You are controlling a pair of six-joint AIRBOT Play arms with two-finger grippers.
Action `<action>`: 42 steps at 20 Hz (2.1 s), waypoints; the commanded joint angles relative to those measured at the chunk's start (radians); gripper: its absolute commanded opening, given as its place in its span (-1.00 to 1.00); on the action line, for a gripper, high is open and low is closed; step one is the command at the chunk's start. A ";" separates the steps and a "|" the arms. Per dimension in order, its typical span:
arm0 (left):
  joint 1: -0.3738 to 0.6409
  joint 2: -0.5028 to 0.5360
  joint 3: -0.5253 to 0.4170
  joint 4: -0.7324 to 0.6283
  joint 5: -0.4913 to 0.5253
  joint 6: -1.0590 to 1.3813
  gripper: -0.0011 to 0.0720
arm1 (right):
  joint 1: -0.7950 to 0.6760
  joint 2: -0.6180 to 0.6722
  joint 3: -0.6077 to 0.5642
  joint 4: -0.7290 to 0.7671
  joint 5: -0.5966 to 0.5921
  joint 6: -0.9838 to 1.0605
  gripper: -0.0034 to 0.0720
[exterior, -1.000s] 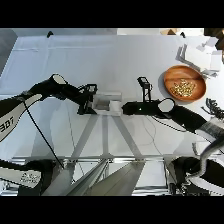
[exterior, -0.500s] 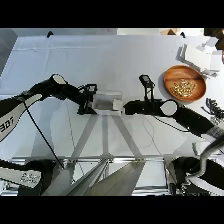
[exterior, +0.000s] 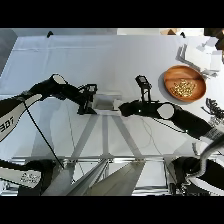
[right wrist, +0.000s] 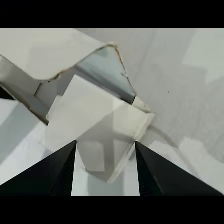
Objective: Fold the box and place the chain.
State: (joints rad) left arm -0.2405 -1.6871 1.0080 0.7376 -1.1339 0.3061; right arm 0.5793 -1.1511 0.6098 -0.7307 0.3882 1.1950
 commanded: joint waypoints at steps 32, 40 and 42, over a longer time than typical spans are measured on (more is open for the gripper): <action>0.000 0.000 0.000 0.000 0.000 0.000 -0.49 | 0.068 -0.046 0.022 -0.272 -0.090 0.145 0.18; 0.000 0.000 0.000 0.000 0.000 0.000 -0.49 | 0.068 -0.046 0.022 -0.272 -0.030 0.241 0.51; 0.000 0.000 0.000 0.000 0.000 0.000 -0.49 | 0.068 -0.047 0.024 -0.298 -0.014 0.352 0.51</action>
State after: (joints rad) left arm -0.2405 -1.6871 1.0084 0.7380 -1.1339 0.3065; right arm 0.6460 -1.1969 0.6319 -1.0061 0.3405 1.4368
